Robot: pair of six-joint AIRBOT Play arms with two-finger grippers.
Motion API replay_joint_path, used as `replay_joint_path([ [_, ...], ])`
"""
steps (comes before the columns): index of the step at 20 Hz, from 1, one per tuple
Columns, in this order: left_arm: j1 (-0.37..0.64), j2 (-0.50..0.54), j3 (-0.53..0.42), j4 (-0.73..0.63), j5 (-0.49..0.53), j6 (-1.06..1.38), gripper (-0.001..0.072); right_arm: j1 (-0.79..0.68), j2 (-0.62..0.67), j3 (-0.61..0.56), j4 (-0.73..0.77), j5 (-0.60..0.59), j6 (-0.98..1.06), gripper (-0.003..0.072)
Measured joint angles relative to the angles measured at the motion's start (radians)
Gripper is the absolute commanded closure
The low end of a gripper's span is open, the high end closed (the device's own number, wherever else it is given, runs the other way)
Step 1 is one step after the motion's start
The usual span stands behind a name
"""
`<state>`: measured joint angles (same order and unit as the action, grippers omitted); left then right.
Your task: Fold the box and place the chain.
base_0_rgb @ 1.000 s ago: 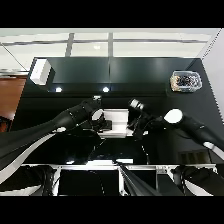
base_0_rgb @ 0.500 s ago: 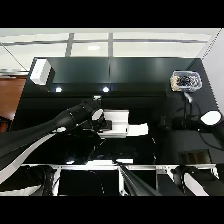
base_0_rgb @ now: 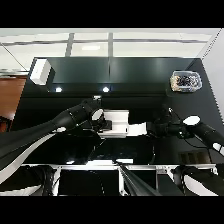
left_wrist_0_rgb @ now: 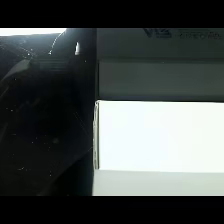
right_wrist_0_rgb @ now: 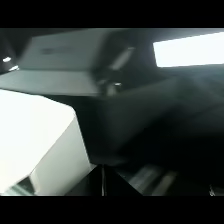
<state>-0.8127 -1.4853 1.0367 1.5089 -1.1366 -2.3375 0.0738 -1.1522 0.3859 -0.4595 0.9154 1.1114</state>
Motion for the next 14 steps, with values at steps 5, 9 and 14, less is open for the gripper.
replay_joint_path([
  [5, 0.0, 0.0, 0.0, 0.0, 0.0, 0.0, 0.0681, 0.017, -0.016, 0.097, 0.049, 0.096, -0.047, 0.0068],
  [9, 0.0, 0.0, 0.0, 0.0, 0.0, 0.0, 0.0681, 0.03, -0.019, 0.149, 0.06, 0.15, -0.057, 0.007],
  [14, 0.0, 0.0, 0.0, 0.0, -0.001, 0.0, 0.0681, 0.102, -0.019, 0.172, 0.069, 0.148, -0.055, 0.0082],
])
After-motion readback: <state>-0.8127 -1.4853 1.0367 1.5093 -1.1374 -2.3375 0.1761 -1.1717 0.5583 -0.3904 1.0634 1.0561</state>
